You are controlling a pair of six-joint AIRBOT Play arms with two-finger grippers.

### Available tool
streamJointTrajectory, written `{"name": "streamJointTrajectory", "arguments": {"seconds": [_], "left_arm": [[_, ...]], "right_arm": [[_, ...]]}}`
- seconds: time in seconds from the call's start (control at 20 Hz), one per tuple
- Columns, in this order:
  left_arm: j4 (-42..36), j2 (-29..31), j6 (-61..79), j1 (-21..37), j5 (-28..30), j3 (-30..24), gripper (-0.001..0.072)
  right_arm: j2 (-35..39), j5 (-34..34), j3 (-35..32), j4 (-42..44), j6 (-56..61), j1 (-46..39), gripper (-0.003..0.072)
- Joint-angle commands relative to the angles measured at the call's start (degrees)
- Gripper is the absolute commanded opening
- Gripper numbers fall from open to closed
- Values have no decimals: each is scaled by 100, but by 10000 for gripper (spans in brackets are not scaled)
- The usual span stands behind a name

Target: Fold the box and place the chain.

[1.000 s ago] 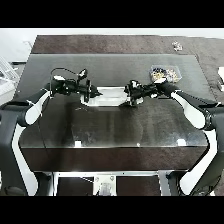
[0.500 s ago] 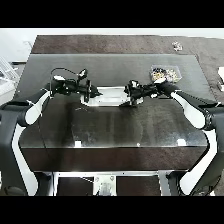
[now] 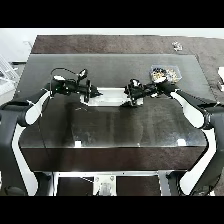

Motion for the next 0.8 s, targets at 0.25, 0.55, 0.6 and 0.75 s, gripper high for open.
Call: {"name": "streamJointTrajectory", "arguments": {"seconds": [0.25, 0.55, 0.6, 0.75], "left_arm": [[0, -4, 0, 0, 2, 2, 22], [0, -4, 0, 0, 0, 2, 22], [0, -4, 0, 0, 2, 2, 22], [0, -4, 0, 0, 2, 2, 22]], "right_arm": [[-98, 81, 98, -66, 140, -7, 685], [-157, 79, 199, -85, 260, -7, 660], [-157, 57, 199, -85, 260, -7, 659], [-157, 39, 221, -131, 260, -4, 656]]}}
